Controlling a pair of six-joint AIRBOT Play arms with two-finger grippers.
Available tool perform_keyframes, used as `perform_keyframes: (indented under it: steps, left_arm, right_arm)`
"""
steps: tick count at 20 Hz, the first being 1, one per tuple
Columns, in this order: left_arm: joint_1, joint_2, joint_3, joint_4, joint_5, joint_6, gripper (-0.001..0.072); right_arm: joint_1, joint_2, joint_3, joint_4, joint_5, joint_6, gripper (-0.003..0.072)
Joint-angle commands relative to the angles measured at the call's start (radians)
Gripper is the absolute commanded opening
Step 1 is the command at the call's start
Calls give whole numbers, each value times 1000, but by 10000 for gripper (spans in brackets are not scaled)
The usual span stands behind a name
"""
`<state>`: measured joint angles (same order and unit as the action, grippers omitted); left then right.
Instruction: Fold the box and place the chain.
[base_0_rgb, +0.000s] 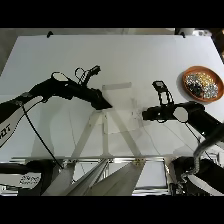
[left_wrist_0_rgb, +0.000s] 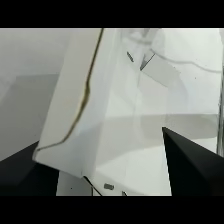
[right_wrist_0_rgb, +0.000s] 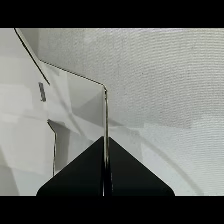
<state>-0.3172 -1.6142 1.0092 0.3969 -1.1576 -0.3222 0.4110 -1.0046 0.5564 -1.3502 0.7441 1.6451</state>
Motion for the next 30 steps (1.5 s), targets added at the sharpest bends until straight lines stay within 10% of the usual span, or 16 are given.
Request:
perform_keyframes:
  steps: [1,8,18,21,23,30]
  left_arm:
    - [0,-5,6,-21,9,30,628]
    - [-2,-118,254,246,-219,-162,558]
    - [-77,-203,269,171,-214,-56,548]
    - [-76,-204,269,176,-186,-55,358]
    - [-75,-204,268,180,-167,-55,97]
    - [-74,-180,268,196,-187,-45,1]
  right_arm:
    - [1,1,0,15,1,0,18]
    - [1,1,0,37,31,-31,18]
    - [1,1,0,38,39,-30,19]
    - [1,1,0,37,59,-30,19]
    - [1,1,0,37,60,-30,19]
    - [1,16,1,38,64,-30,22]
